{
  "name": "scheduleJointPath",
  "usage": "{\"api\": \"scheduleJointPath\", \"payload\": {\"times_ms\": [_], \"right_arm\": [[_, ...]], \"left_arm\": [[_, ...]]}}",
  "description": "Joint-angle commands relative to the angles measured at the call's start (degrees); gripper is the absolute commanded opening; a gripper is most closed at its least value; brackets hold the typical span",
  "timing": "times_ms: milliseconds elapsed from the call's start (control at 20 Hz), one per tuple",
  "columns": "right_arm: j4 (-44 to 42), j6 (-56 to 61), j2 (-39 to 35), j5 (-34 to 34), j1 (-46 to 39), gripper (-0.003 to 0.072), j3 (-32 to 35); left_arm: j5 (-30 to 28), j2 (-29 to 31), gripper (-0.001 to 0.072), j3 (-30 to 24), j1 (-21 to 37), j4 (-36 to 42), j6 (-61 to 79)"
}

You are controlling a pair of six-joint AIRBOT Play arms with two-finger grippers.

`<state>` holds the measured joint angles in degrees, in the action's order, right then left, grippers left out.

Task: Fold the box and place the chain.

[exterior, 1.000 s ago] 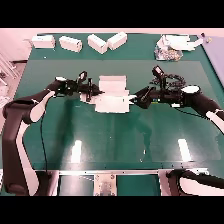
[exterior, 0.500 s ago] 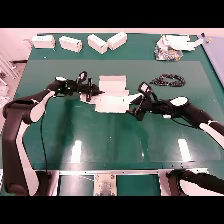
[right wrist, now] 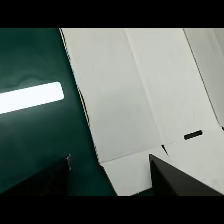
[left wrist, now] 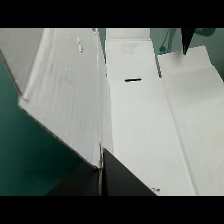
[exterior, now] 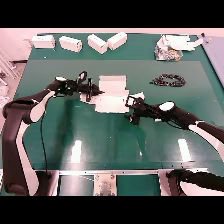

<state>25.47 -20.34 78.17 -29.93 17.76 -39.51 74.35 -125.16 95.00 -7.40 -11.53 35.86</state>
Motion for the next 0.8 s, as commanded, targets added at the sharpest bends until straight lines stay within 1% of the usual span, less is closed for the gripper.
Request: {"api": "scheduleJointPath", "payload": {"times_ms": [0, 100, 200, 450, 600, 750], "right_arm": [[0.0, -1.4, 0.9, 2.5, 1.2, 0.0547, 0.0], [0.0, -1.4, 1.0, 3.3, 1.2, 0.0547, 0.0], [0.0, -1.4, 1.5, 5.8, 1.2, 0.0547, -0.1], [-3.9, -1.4, 3.4, 6.0, 1.2, 0.0547, -2.1], [-4.1, -1.4, 3.4, 6.3, 1.2, 0.0547, -3.1], [-4.1, -1.4, 3.1, 6.4, 1.1, 0.0548, -5.6]], "left_arm": [[0.0, 0.0, 0.0022, 0.0, 0.0, 0.0, 0.0], [0.0, 0.0, 0.0022, 0.0, 0.0, 0.0, 0.0], [0.0, 0.0, 0.0022, 0.0, 0.0, 0.0, 0.0], [0.0, 0.0, 0.0022, 0.0, 0.0, 0.0, 0.0], [0.0, 0.0, 0.0022, 0.0, 0.0, 0.0, 0.0], [0.0, 0.0, 0.0022, 0.0, 0.0, 0.0, 0.0]]}}
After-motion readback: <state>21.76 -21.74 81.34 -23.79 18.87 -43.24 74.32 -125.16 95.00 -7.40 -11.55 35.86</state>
